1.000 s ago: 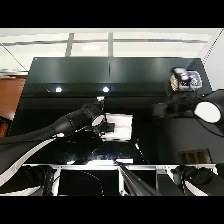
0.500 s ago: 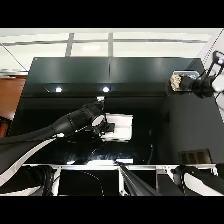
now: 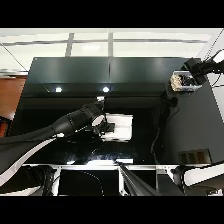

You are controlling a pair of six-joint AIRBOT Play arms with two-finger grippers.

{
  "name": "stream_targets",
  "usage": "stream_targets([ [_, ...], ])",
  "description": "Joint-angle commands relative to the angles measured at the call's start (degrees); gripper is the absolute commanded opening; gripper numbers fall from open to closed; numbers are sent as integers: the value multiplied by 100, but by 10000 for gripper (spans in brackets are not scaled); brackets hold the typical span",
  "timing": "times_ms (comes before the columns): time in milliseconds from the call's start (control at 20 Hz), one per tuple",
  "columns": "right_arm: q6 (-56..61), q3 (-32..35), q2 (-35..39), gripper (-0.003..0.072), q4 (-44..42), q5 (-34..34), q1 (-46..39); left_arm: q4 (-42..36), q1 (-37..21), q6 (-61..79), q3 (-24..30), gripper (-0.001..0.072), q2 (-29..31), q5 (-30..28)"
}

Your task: Fold the box and place the chain.

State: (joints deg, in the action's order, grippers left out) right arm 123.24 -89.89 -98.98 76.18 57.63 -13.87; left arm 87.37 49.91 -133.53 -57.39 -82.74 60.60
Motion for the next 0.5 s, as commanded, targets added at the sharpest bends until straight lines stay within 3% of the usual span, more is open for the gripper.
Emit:
stream_targets([
  [0, 188, -321, -452, 670, -225, 140, -31, 2, 0, 2, -2, 31, -4, -2],
  [300, 173, -330, -728, 669, -553, 127, 9, 4, 2, 2, -2, 30, -4, -7],
  [350, 170, -332, -763, 598, -570, 116, 33, 4, 0, 2, -2, 31, -4, -7],
  [450, 170, -330, -798, 537, -573, 87, 105, 7, 0, 2, -2, 31, -4, -7],
])
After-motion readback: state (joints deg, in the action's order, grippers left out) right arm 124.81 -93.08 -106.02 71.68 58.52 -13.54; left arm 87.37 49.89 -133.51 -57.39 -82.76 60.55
